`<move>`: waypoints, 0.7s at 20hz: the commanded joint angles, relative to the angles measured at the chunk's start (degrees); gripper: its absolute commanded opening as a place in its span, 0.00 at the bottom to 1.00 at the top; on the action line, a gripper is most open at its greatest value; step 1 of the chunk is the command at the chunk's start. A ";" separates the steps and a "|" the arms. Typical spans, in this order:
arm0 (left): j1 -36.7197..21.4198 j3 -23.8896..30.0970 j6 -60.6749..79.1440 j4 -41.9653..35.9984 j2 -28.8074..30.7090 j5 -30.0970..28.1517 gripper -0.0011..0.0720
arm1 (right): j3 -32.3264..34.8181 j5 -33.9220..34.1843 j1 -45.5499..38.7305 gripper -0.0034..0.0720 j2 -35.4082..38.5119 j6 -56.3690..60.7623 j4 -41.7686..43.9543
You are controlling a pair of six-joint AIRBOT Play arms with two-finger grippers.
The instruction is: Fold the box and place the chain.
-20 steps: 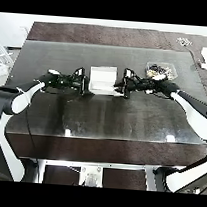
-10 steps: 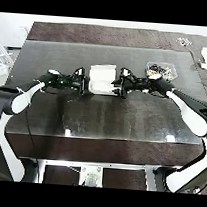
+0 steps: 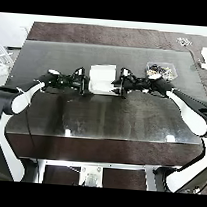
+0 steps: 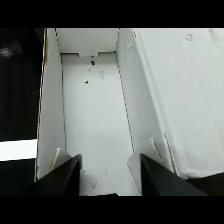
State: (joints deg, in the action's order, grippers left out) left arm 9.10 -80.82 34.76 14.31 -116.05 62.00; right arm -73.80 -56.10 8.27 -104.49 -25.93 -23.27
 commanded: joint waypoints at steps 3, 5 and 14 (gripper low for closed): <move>0.02 0.00 0.00 0.04 -0.02 0.02 0.59 | -0.17 -0.11 -1.64 0.10 1.38 3.56 -0.74; 0.02 0.00 0.00 0.04 -0.02 0.02 0.58 | -0.20 -0.04 -2.34 0.05 1.86 4.39 -2.91; 0.02 0.00 0.00 0.04 -0.02 0.02 0.58 | -0.17 0.11 -5.55 0.05 11.65 21.18 -5.35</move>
State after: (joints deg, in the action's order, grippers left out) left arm 9.17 -80.82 34.74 14.33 -116.05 62.04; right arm -73.93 -56.27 3.57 -96.40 -12.91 -28.14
